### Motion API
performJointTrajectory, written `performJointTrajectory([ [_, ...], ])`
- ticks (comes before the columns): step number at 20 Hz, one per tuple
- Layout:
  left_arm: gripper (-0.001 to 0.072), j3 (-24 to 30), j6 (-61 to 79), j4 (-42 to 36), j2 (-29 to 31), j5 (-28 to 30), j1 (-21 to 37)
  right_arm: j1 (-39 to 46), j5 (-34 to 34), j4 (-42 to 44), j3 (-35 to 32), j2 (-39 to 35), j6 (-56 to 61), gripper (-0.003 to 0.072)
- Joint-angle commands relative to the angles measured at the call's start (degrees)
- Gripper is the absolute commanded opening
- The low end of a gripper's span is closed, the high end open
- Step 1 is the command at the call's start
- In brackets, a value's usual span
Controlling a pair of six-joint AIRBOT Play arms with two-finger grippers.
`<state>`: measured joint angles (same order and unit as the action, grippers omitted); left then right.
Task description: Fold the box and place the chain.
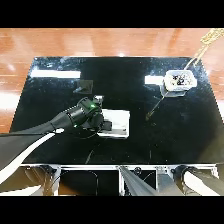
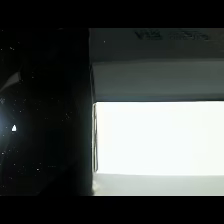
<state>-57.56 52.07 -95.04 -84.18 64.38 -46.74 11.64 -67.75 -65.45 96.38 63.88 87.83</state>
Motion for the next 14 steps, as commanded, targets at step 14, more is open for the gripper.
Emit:
performJointTrajectory([
  [14,0.0021,0.0,0.0,-0.2,0.0,-0.2,-0.1,-21.8,-11.2,6.5,-18.5,-22.0,-8.9,0.0029],
])
